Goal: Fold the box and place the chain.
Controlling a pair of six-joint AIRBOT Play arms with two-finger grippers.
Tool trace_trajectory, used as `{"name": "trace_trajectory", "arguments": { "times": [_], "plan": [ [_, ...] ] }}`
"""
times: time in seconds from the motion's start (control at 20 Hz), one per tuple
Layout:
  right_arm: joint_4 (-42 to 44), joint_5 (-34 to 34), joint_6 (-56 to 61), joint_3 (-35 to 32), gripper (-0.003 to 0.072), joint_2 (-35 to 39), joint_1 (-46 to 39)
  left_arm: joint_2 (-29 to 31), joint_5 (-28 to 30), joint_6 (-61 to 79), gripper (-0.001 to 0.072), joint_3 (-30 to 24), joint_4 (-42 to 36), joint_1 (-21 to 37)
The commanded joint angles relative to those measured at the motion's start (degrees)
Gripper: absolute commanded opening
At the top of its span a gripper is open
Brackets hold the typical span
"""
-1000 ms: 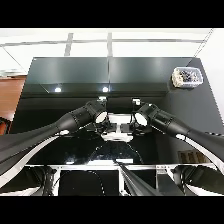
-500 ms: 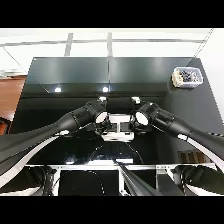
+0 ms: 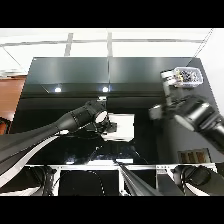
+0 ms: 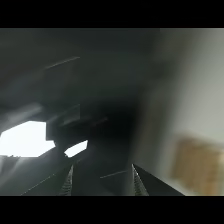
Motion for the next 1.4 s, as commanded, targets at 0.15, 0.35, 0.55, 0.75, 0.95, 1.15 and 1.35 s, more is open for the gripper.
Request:
{"name": "trace_trajectory", "arguments": {
  "times": [0.15, 0.35, 0.55, 0.75, 0.95, 1.15, 1.35],
  "plan": [
    [-2.7, -24.7, -1.4, -8.6, 0.0691, 0.6, -31.4, 0.0, 0.3, 0.1, 0.0026, 0.0, 0.0, 0.1],
    [31.4, -36.1, -20.7, 1.1, 0.0691, -12.4, -47.3, 0.0, 0.3, 0.1, 0.0026, 0.0, 0.0, 0.1],
    [33.8, -26.8, -20.9, 26.3, 0.0689, -32.9, -48.3, 0.0, 0.3, 0.1, 0.0026, 0.0, 0.0, 0.1],
    [34.4, -9.3, -0.3, 49.2, 0.0539, -52.8, -50.2, 0.0, 0.2, 0.1, 0.0026, 0.0, 0.0, 0.1],
    [36.6, -6.2, 3.1, 56.1, 0.0533, -60.0, -51.2, 0.0, 0.3, 0.1, 0.0026, 0.0, 0.0, 0.1],
    [36.8, -5.7, 3.3, 56.2, 0.0533, -61.3, -51.1, 0.0, 0.3, 0.1, 0.0026, 0.0, -0.1, 0.1],
    [36.9, -6.7, 3.3, 56.2, 0.0532, -62.4, -51.1, 0.0, 0.0, 0.1, 0.0026, 0.0, -0.1, 0.0]
  ]
}}
